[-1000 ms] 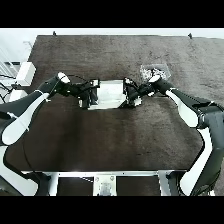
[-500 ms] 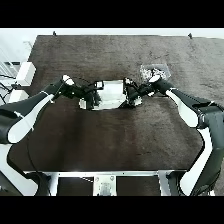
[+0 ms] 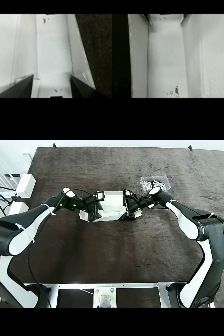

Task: Fold the box and place the chain.

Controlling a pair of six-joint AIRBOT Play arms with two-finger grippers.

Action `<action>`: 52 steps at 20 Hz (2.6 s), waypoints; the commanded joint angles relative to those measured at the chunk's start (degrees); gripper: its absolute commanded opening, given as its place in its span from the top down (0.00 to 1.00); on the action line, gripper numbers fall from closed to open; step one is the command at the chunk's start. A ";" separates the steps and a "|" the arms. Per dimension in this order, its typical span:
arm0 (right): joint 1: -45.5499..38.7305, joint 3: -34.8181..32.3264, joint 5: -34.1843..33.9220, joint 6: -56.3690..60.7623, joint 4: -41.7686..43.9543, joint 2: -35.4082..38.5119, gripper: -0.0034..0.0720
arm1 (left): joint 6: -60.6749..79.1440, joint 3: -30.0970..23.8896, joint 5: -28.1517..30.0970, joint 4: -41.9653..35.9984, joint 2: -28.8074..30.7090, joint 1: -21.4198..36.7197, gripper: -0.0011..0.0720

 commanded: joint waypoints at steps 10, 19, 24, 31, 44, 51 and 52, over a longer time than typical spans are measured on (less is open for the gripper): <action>0.07 -0.02 0.00 -0.02 0.04 -0.04 0.17 | -0.13 0.00 -6.82 0.31 0.26 1.46 0.96; 0.07 -0.02 0.00 0.00 0.04 -0.04 0.17 | -1.73 -0.02 -13.90 0.04 8.37 6.38 0.97; 0.07 -0.02 0.00 -0.02 0.02 -0.04 0.17 | -19.67 -2.86 -9.09 -2.47 16.22 10.45 0.97; 0.07 -0.02 0.00 -0.02 0.02 -0.04 0.17 | -60.94 -6.62 -3.32 11.21 18.05 16.85 0.97; 0.07 -0.02 0.00 -0.02 0.02 -0.04 0.17 | -73.22 -7.98 -7.96 10.80 6.75 13.03 0.97; 0.07 -0.02 0.00 -0.02 0.02 -0.04 0.17 | -74.18 -7.34 -7.06 7.52 4.44 9.20 0.96; 0.07 -0.02 0.00 -0.02 0.02 -0.04 0.17 | -73.16 -6.54 -7.23 7.28 4.44 8.94 0.96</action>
